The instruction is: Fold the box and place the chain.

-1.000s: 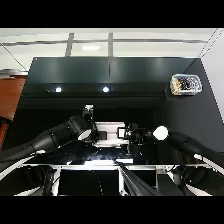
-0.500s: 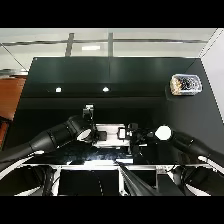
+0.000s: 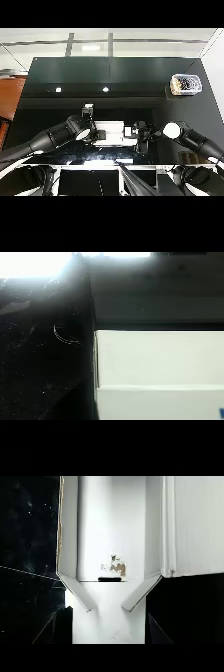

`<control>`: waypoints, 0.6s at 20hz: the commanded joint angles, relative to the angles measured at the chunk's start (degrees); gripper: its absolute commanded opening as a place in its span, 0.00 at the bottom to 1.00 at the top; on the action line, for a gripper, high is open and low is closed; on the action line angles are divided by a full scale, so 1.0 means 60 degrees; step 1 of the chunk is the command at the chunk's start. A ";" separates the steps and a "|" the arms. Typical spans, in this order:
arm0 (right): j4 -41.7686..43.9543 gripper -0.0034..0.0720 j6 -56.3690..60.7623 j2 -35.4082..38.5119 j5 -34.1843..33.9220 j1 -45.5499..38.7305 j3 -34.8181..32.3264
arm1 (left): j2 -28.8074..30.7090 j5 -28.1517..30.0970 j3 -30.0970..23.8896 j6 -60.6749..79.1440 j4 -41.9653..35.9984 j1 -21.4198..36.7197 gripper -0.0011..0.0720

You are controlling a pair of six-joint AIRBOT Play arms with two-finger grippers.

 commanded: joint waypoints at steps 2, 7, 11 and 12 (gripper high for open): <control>-0.0106 0.97 -0.0080 -0.0342 -0.0528 0.0175 0.0015 | 0.0004 0.0004 0.0011 0.0018 0.0044 0.0007 0.05; 0.0211 0.79 -0.0073 -0.0619 -0.1450 0.0718 0.0015 | 0.0004 0.0000 0.0011 0.0033 0.0040 0.0007 0.05; 0.0576 0.59 -0.0062 -0.0619 -0.1413 0.0729 0.0015 | 0.0004 0.0004 0.0011 0.0033 0.0066 0.0007 0.05; 0.0714 0.59 -0.0022 -0.0619 -0.1413 0.0729 0.0015 | 0.0004 0.0004 0.0011 0.0033 0.0073 0.0007 0.05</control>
